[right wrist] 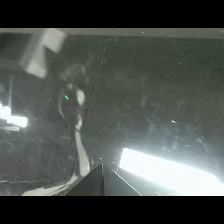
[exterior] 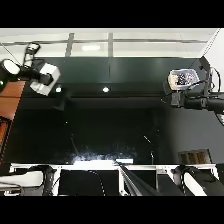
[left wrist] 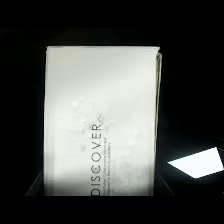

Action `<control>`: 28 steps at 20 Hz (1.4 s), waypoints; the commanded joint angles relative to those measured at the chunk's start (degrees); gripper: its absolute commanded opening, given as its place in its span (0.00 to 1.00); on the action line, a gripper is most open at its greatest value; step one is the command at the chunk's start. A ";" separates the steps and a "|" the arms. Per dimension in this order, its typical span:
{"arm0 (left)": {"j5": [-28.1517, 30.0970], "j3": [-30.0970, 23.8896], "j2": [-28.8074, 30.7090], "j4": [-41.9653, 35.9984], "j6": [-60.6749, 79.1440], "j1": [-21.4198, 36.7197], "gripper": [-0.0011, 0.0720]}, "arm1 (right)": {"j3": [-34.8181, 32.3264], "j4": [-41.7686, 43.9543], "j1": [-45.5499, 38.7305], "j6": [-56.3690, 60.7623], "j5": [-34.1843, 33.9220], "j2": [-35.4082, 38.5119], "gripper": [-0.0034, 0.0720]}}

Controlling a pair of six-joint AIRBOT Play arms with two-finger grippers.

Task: Fold the box and place the chain.

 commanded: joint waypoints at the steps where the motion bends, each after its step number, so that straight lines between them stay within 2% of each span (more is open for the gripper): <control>1: -3.52 12.57 -10.93 -0.44 -2.97 7.30 0.39 | 0.02 -0.07 -0.02 1.86 -0.35 0.02 0.06; 6: -2.29 24.63 -23.30 -1.03 -9.75 9.11 0.39 | 0.02 0.55 -0.02 2.64 -1.88 0.02 0.06; 10: -3.37 30.49 -30.10 -1.49 -9.35 8.35 0.42 | 0.02 0.39 -0.02 2.64 -5.01 0.00 0.06; 11: -2.43 30.53 -30.51 -1.44 -9.35 8.17 0.58 | 0.02 0.39 -0.02 2.67 -5.38 0.00 0.06; 12: -2.21 30.73 -30.38 -1.53 -9.90 7.89 0.95 | 0.02 0.39 -0.02 2.67 -5.29 0.00 0.06; 13: -2.56 31.87 -30.10 -1.49 -10.75 7.76 0.99 | 0.02 0.42 -0.02 2.69 -4.98 0.00 0.06; 15: -5.16 36.11 -29.07 0.11 -11.04 7.58 0.99 | 0.02 0.42 -0.02 2.67 -4.15 0.00 0.06; 17: -11.47 42.38 -28.28 1.07 -12.04 7.58 0.99 | 0.02 0.39 -0.02 2.64 -3.93 0.00 0.06; 18: -16.44 46.29 -28.26 1.07 -13.73 7.58 0.99 | 0.02 0.35 -0.02 2.62 -4.17 0.00 0.06; 19: -20.83 48.98 -27.91 1.01 -16.48 7.58 0.97 | 0.02 0.28 -0.02 2.54 -4.66 0.00 0.06; 20: -24.41 49.68 -26.73 0.57 -20.83 7.52 0.77 | 0.04 0.31 -0.02 2.19 -4.90 0.00 0.06; 21: -27.74 48.85 -24.81 0.33 -24.17 7.45 0.34 | 0.26 0.07 -0.02 1.66 -4.85 0.00 0.06; 22: -29.62 46.58 -22.51 -0.98 -25.24 7.23 0.05 | 0.76 -0.61 -0.04 1.53 -4.44 0.02 0.06; 24: -31.36 38.99 -15.93 -5.29 -26.32 6.08 0.05 | 2.64 -3.19 -0.04 1.51 -1.31 0.04 0.06; 25: -30.16 33.83 -11.45 -5.81 -26.27 4.50 0.05 | 3.61 -5.22 -0.02 1.53 0.83 0.07 0.06; 27: -22.75 20.61 0.02 -5.81 -25.49 0.11 0.05 | 3.89 -9.90 0.20 1.29 4.52 0.59 0.06; 28: -17.00 11.85 7.32 -5.84 -24.35 -2.82 0.05 | 3.89 -14.73 1.46 0.44 6.36 0.96 0.06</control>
